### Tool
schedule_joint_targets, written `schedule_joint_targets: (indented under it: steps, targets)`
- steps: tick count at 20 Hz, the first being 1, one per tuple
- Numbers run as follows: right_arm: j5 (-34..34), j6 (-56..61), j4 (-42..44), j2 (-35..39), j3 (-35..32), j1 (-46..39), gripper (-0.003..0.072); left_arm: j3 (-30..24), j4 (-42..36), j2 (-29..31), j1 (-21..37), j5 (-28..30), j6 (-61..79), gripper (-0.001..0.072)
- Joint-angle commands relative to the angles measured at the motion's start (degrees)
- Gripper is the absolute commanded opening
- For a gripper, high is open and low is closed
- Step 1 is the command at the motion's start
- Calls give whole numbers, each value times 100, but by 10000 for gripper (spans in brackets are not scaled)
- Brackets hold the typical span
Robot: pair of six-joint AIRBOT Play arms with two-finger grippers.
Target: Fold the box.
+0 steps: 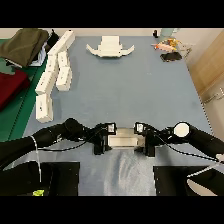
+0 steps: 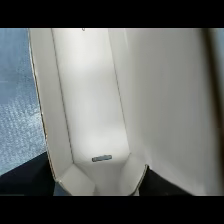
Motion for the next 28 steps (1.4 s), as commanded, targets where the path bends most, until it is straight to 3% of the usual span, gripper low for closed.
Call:
schedule_joint_targets:
  steps: [1,9,14,17,20,22,25,26,27,28]
  targets:
    - [516,511,-629,170,-4,2,720,7,2,-4,0,4,0,532]
    - [883,1993,-2382,1565,127,2,720,7,2,-4,0,7,0,532]
    - [1012,2601,-1812,2468,127,2,719,7,2,-4,-2,4,-2,531]
    - [1032,5296,-833,2809,127,2,714,7,2,-4,0,4,0,532]
    - [1158,8502,-721,2889,127,7,714,7,2,-4,0,4,0,531]
    - [1036,9442,-625,2889,127,11,713,7,2,-4,0,4,0,532]
    - [758,9512,-638,2811,125,20,704,7,2,-4,0,4,0,531]
    - [748,9512,-623,2732,125,20,634,7,2,-4,0,4,0,532]
    - [752,9510,-448,2608,125,33,275,7,2,-4,0,4,0,532]
    - [704,9462,-225,2474,125,79,53,7,2,-4,0,4,0,531]
